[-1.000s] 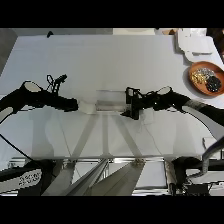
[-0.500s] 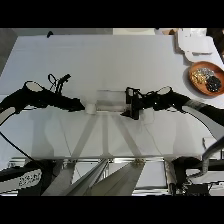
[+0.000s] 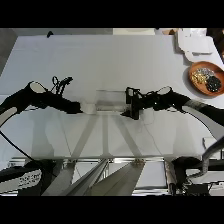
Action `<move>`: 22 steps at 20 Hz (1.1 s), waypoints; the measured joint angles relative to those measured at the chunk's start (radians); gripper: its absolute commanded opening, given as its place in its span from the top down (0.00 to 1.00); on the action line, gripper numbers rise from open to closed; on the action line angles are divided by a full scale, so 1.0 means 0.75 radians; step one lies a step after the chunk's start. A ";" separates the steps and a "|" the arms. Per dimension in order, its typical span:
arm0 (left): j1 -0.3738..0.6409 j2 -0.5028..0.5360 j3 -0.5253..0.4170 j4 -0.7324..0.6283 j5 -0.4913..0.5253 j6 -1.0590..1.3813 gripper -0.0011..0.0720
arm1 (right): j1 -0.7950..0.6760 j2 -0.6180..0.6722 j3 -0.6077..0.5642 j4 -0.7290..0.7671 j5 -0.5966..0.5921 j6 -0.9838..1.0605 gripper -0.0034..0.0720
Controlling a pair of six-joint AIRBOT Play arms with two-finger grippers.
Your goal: Fold the box and place the chain.
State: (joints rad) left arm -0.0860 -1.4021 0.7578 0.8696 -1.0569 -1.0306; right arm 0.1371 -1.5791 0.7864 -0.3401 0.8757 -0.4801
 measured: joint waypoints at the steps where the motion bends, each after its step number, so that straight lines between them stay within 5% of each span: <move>1: 0.000 -0.004 0.000 0.013 0.000 -0.010 0.98 | 0.000 0.000 0.000 0.000 0.000 0.000 0.27; 20: -0.027 -0.053 0.001 -0.287 -0.016 0.048 0.97 | 0.000 0.000 0.000 0.000 0.001 0.000 0.27; 22: -0.027 -0.053 0.000 -0.306 -0.013 0.053 0.85 | 0.000 0.000 0.000 0.000 0.001 0.000 0.27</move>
State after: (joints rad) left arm -0.1066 -1.4422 0.7578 0.6403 -1.0668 -0.9905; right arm 0.1371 -1.5791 0.7864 -0.3401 0.8761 -0.4801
